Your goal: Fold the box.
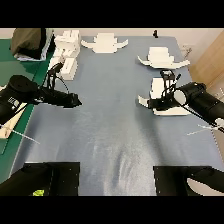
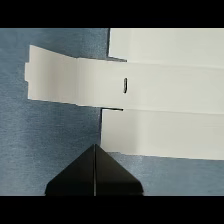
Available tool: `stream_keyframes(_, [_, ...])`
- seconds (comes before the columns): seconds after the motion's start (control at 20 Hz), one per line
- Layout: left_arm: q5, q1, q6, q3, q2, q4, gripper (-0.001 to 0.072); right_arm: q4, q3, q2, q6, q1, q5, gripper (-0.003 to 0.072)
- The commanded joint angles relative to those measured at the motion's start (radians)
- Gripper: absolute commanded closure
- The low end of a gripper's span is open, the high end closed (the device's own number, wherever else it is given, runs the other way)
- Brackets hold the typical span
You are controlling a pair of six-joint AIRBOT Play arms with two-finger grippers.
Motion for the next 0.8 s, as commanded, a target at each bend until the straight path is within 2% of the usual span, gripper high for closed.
stream_keyframes(0.0, [0.0, 0.001, 0.0, 0.001, 0.0, 0.0, 0.0693, 0.0, 0.001, -0.001, 0.0, 0.0, 0.0, 0.0677])
stream_keyframes(0.75, [0.003, 0.0, 0.0, 0.001, 0.0, 0.0, 0.0692, 0.013, 0.001, -0.001, 0.0, 0.0, -0.02, 0.0677])
